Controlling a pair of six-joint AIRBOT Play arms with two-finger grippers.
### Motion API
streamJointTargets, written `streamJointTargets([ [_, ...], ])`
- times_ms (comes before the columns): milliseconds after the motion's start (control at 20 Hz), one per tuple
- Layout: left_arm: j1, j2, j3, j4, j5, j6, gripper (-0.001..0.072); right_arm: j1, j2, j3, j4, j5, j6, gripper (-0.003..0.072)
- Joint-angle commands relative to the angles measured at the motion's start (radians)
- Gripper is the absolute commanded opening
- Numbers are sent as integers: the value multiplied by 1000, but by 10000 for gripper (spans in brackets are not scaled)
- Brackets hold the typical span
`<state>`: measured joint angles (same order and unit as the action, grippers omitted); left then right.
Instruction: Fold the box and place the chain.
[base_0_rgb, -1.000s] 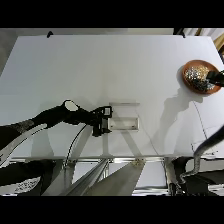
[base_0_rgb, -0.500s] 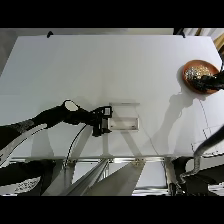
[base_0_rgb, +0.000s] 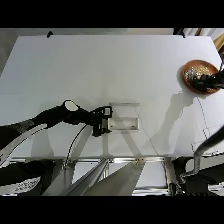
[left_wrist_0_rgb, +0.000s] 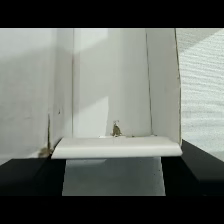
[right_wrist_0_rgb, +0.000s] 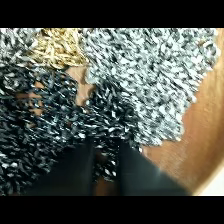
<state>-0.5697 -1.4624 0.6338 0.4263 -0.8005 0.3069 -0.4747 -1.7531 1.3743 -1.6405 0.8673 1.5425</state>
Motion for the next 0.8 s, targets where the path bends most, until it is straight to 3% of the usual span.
streamJointTargets([
  [0, 1, 0, 0, 0, 0, 0, 254, -1, -4, -1, 3, 7, 0, 18],
  [450, 1, 0, 0, 0, 0, 0, 254, 0, 142, 0, 4, -10, 0, 17],
  [750, 1, 0, 0, 0, 0, 0, 254, 0, 338, 0, 76, 132, -122, 16],
])
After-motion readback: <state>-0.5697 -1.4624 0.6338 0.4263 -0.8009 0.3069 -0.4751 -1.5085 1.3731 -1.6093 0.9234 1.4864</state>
